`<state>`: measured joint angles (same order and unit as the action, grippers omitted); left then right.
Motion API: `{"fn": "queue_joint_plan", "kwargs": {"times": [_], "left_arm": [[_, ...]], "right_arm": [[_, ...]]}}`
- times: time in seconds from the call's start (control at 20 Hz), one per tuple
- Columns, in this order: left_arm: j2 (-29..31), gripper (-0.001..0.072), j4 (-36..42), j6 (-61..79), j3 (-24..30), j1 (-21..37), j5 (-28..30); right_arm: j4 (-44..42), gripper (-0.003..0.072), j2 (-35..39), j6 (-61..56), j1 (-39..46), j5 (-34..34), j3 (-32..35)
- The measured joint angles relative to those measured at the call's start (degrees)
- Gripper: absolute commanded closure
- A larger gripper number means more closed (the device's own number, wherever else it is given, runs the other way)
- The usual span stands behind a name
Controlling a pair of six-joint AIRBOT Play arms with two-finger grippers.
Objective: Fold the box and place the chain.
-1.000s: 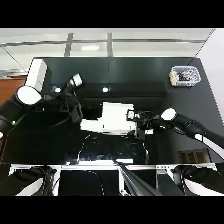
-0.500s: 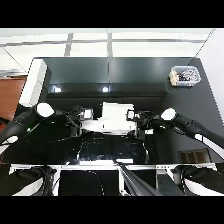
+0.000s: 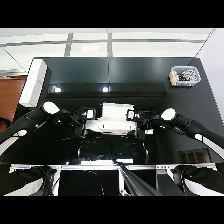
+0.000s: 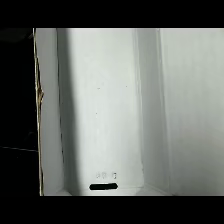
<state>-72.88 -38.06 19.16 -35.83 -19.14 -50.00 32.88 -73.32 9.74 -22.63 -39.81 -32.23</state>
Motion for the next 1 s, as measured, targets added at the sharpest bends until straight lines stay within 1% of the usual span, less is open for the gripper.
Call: {"fn": "queue_joint_plan", "kwargs": {"times": [0.1, 0.15, 0.2, 0.25, 0.45, 0.55, 0.65, 0.7, 0.85, 0.9, 1.0], "left_arm": [[-1.07, 0.0017, 0.94, 0.42, -0.2, -0.48, -0.39], [-1.55, 0.0034, 1.53, 0.61, -0.28, -0.9, -0.52], [-1.86, 0.01, 2.16, 0.83, -0.37, -1.25, -0.59], [-2.12, 0.013, 2.97, 0.98, -0.44, -1.55, -0.35], [-2.56, 0.0133, 4.81, 1.55, -0.52, -2.08, 1.01], [-2.64, 0.0153, 5.18, 1.68, -0.52, -2.1, 1.27], [-2.69, 0.0154, 5.42, 1.84, -0.52, -2.1, 1.44], [-2.69, 0.0194, 5.51, 1.86, -0.52, -2.1, 1.49], [-2.69, 0.0393, 5.49, 1.88, -0.52, -2.1, 1.53], [-2.69, 0.0442, 5.49, 1.86, -0.52, -2.1, 1.53], [-2.69, 0.0441, 5.49, 1.88, -0.52, -2.08, 1.55]], "right_arm": [[0.0, 0.0677, 0.0, -0.02, 0.0, 0.0, 0.0], [0.0, 0.0677, 0.0, 0.0, 0.0, 0.0, 0.0], [0.0, 0.0677, 0.0, 0.0, 0.0, 0.0, 0.0], [-0.02, 0.0676, 0.0, -0.02, 0.0, 0.0, 0.0], [0.0, 0.0677, 0.0, -0.02, 0.0, -0.02, 0.0], [0.0, 0.0677, 0.0, -0.02, 0.0, -0.02, 0.0], [0.0, 0.0677, 0.0, -0.02, 0.0, -0.02, 0.0], [0.0, 0.0677, 0.0, 0.0, 0.0, -0.02, 0.0], [-0.04, 0.0677, 0.0, -0.11, 0.0, 0.0, 0.0], [-0.07, 0.0677, 0.0, -0.13, 0.0, 0.04, 0.0], [-0.07, 0.0677, 0.0, -0.15, 0.0, 0.11, 0.0]]}}
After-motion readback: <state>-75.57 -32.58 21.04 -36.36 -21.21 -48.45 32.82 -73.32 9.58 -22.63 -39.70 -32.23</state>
